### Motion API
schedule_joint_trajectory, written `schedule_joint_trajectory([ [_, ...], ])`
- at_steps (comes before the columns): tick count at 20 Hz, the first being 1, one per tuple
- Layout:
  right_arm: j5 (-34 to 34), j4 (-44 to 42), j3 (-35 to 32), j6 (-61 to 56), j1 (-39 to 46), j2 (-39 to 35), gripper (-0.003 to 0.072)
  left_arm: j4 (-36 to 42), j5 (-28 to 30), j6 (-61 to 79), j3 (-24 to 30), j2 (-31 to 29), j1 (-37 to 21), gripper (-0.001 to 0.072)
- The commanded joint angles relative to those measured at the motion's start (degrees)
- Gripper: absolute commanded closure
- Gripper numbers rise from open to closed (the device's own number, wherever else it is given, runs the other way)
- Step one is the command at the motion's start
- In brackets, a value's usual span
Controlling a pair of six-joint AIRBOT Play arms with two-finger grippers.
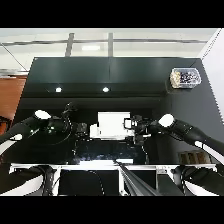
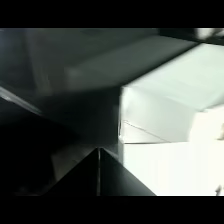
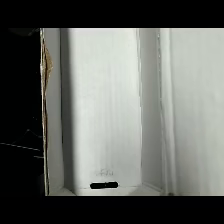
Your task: Fold the box and place the chain.
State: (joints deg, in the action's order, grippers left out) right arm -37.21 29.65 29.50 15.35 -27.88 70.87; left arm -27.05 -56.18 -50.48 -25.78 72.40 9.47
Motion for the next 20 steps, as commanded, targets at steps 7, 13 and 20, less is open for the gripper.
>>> schedule_joint_trajectory([
  [7, 0.0, 0.0, 0.0, 0.0, 0.0, 0.0, 0.0670, 5.5, -2.2, 2.4, -1.8, -0.1, 0.0, 0.0078],
  [13, 0.0, 0.0, 0.0, 0.0, 0.0, 0.0, 0.0670, 5.0, -7.2, 2.5, -3.3, -0.1, 0.0, 0.0096],
  [20, 0.0, 0.0, 0.0, 0.0, 0.0, 0.0, 0.0670, 5.0, -9.6, 3.1, -3.4, -0.1, 0.0, 0.0269],
])
